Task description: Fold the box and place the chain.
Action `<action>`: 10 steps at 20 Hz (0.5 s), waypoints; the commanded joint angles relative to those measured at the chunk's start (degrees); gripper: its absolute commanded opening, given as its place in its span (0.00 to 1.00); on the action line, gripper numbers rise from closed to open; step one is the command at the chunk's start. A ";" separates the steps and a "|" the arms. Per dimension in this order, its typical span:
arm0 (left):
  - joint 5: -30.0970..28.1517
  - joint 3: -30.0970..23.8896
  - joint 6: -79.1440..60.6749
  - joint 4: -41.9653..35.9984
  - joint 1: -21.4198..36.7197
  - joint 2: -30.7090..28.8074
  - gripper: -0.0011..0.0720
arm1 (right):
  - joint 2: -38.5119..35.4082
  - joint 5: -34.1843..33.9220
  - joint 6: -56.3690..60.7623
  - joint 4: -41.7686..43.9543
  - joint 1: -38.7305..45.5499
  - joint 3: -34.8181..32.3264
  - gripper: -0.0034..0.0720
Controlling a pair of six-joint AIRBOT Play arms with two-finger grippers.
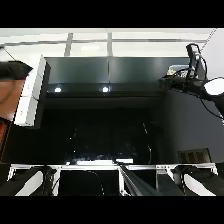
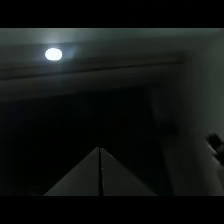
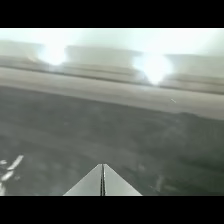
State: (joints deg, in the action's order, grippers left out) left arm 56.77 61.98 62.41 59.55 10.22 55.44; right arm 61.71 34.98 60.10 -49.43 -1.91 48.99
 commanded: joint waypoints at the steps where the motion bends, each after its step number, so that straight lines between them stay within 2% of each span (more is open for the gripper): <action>1: -6.62 -11.63 -2.23 1.57 -6.36 -6.73 0.05 | 0.02 -5.05 0.98 -9.70 0.85 -4.59 0.06; 3: -7.72 -15.23 -2.21 3.06 -5.95 -7.45 0.05 | -0.02 -2.80 0.98 -13.77 1.27 -5.09 0.06; 10: -8.13 -15.58 -2.21 3.02 -5.84 -7.28 0.05 | -0.02 -2.67 0.96 -13.64 1.18 -5.07 0.06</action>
State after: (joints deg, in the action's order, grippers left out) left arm 49.01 47.13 60.34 62.24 4.58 48.40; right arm 61.71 32.36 60.95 -61.98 -0.75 44.14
